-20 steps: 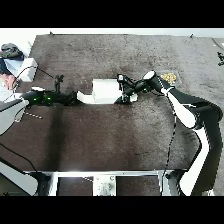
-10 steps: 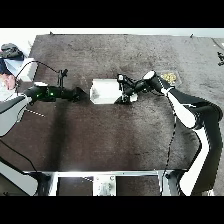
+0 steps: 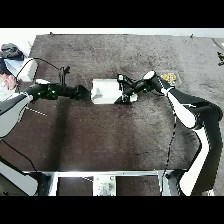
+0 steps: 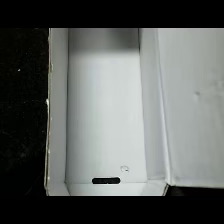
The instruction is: Fold the box and place the chain.
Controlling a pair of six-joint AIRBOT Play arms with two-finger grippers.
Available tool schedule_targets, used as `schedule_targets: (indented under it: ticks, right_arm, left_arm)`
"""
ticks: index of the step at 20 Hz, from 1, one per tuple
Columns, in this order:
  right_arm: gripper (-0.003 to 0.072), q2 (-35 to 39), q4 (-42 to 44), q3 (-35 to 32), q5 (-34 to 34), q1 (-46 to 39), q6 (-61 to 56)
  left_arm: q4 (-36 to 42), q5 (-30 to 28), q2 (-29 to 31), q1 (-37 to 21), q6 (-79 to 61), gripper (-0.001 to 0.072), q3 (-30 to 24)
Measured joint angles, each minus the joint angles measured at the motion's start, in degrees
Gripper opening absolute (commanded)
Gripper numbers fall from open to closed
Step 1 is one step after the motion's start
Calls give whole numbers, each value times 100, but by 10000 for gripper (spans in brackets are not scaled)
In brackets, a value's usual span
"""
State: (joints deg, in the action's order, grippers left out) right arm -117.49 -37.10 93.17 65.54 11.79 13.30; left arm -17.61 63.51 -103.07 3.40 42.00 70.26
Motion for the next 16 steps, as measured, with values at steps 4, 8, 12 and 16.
schedule_targets:
  ticks: [4,8,12,16]
  right_arm:
    - [463,0,0,0,0,0,0]
    - [463,0,0,0,0,0,0]
    - [463,0,0,0,0,0,0]
    - [463,0,0,0,0,0,2]
  left_arm:
    - [-129,13,0,92,87,386,146]
    - [-249,-59,9,184,304,386,192]
    - [-422,-334,107,369,570,386,205]
    - [-616,-584,186,461,925,386,208]
